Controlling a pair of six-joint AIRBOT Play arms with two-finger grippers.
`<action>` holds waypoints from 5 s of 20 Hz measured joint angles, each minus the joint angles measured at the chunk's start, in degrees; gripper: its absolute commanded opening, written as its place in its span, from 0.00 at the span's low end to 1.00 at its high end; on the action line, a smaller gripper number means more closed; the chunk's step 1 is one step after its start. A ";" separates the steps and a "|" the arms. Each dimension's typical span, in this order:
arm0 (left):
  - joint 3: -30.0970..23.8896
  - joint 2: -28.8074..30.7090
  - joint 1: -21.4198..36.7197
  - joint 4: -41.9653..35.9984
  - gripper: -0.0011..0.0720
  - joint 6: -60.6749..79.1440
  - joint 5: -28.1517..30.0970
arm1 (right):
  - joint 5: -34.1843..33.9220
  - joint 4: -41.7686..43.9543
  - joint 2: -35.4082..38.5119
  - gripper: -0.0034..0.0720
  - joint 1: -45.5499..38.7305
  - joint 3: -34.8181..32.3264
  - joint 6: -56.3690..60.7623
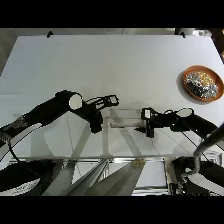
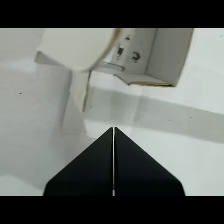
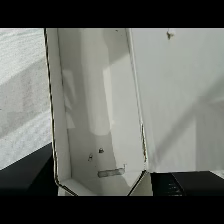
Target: Fold the box and place the chain.
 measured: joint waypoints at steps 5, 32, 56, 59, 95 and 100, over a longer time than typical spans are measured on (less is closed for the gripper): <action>0.00 -0.50 0.90 1.66 0.39 2.67 4.24 | 0.00 0.00 0.02 0.67 0.00 0.00 0.00; -5.44 -0.61 1.16 -9.90 0.30 37.97 9.16 | -0.13 -0.02 0.00 0.67 0.00 0.00 -0.02; -5.55 -0.94 2.21 -16.68 0.48 44.85 11.85 | 0.02 -0.04 0.00 0.67 0.00 0.00 -0.02; -5.55 -0.94 2.21 -16.94 0.34 45.07 11.34 | 0.04 -0.04 0.00 0.67 0.00 0.00 -0.13; -5.55 -4.68 -5.33 -23.15 0.30 44.59 20.13 | 0.02 -0.04 0.00 0.67 0.00 0.00 -0.09; -5.53 -4.87 -5.64 -23.32 0.63 44.41 20.35 | 0.07 -0.04 0.00 0.67 0.00 0.00 -0.15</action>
